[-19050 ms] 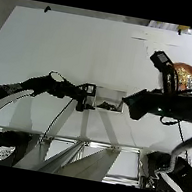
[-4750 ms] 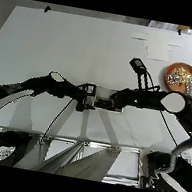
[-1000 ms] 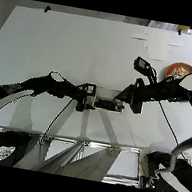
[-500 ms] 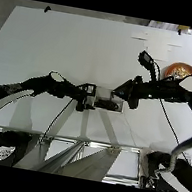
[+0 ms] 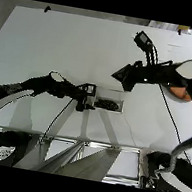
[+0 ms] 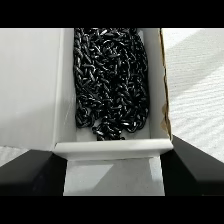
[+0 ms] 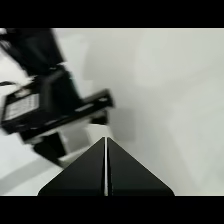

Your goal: Fold the box and place the chain.

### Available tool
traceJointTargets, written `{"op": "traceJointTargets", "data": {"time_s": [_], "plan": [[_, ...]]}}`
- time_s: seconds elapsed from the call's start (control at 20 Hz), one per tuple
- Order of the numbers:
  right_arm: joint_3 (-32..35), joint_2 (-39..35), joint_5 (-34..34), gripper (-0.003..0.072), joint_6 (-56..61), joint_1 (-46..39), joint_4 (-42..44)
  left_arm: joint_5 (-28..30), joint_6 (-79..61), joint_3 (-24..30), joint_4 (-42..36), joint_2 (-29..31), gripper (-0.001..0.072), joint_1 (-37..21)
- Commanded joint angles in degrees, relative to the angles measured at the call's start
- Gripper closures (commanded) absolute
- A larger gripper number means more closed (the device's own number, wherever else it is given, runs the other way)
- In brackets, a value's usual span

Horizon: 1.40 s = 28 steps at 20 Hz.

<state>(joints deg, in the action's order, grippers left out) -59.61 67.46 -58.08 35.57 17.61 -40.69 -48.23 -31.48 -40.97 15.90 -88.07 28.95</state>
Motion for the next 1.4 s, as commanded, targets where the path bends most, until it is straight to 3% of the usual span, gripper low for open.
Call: {"op": "traceJointTargets", "data": {"time_s": [0.0, 0.15, 0.55, 0.6, 0.7, 0.75, 1.35], "plan": [[-4.55, 6.38, 0.68, 0.0672, 14.64, 0.55, -15.89, 0.02, 0.0, 0.02, 0.0, 0.02, 0.068, -0.04], [-4.52, 9.6, -5.99, 0.0672, 15.63, 4.2, -24.52, 0.0, 0.0, 0.02, 0.0, 0.02, 0.068, -0.04], [-3.82, 7.87, -12.46, 0.0669, 1.07, 12.37, -24.85, 0.0, -0.02, 0.02, 0.0, 0.02, 0.068, -0.04], [-3.48, 7.3, -12.39, 0.0662, -0.26, 13.0, -24.81, 0.0, 0.0, 0.02, 0.0, 0.02, 0.068, -0.04], [-3.1, 6.19, -12.0, 0.0563, -0.7, 14.32, -24.55, 0.0, -0.02, 0.02, 0.0, 0.02, 0.068, -0.04], [-3.06, 5.6, -11.98, 0.055, -1.84, 14.97, -24.37, 0.0, 0.0, 0.02, 0.0, 0.02, 0.068, -0.04], [1.66, 4.92, -4.39, 0.048, -4.57, 16.85, -23.96, 0.0, 0.0, 0.02, 0.0, 0.0, 0.068, -0.04]]}}
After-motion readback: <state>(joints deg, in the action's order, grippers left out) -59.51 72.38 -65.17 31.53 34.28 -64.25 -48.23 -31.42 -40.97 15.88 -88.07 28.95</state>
